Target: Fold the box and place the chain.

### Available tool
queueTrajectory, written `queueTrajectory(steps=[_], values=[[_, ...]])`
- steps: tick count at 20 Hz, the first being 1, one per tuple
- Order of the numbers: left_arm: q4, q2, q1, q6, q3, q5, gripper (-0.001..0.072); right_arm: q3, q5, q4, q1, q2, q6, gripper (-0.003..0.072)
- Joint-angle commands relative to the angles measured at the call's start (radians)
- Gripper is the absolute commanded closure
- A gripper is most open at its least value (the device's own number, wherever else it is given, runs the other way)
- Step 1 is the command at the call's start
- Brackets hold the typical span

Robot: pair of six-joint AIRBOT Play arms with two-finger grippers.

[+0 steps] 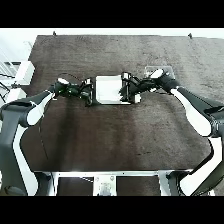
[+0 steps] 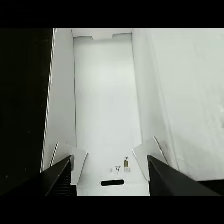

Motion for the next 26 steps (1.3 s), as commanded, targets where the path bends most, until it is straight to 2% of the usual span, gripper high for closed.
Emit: queueTrajectory(steps=[1,2,4,6,7,9,11,14,16,19,26], values=[[0.0,0.0,0.0,0.0,0.001,0.0,0.0359,0.0,0.004,-0.001,0.0,-0.003,0.003,0.0124],[0.0,0.0,0.0,0.0,0.001,0.0,0.0359,0.001,0.003,-0.006,0.0,-0.002,0.027,0.0128],[0.0,0.0,0.0,0.0,0.001,0.0,0.0359,0.001,0.013,-0.088,-0.013,0.016,0.153,0.0403],[0.0,0.0,0.0,0.0,0.001,0.0,0.0358,0.0,0.033,-0.14,-0.043,0.056,0.27,0.0438],[0.0,0.0,0.0,0.0,0.001,0.0,0.0359,0.0,0.033,-0.129,-0.065,0.089,0.285,0.0489],[0.0,0.0,0.0,0.0,0.001,0.0,0.0359,0.001,0.018,-0.08,-0.111,0.159,0.347,0.0541],[0.0,0.0,0.0,0.0,0.001,0.0,0.0358,0.0,0.019,-0.075,-0.166,0.214,0.492,0.0672],[0.0,0.0,0.0,0.0,0.001,0.0,0.0359,-0.015,0.034,-0.08,-0.257,0.229,0.772,0.0674],[0.0,0.0,0.0,0.0,0.001,0.0,0.0358,-0.074,0.029,-0.079,-0.304,0.22,0.875,0.0674],[0.0,0.0,0.0,0.0,0.001,0.0,0.0359,-0.162,-0.045,-0.078,-0.335,0.182,0.98,0.0675],[0.0,0.0,0.0,0.0,0.001,0.0,0.0359,-0.172,-0.026,-0.061,-0.276,0.065,1.132,0.0675]])
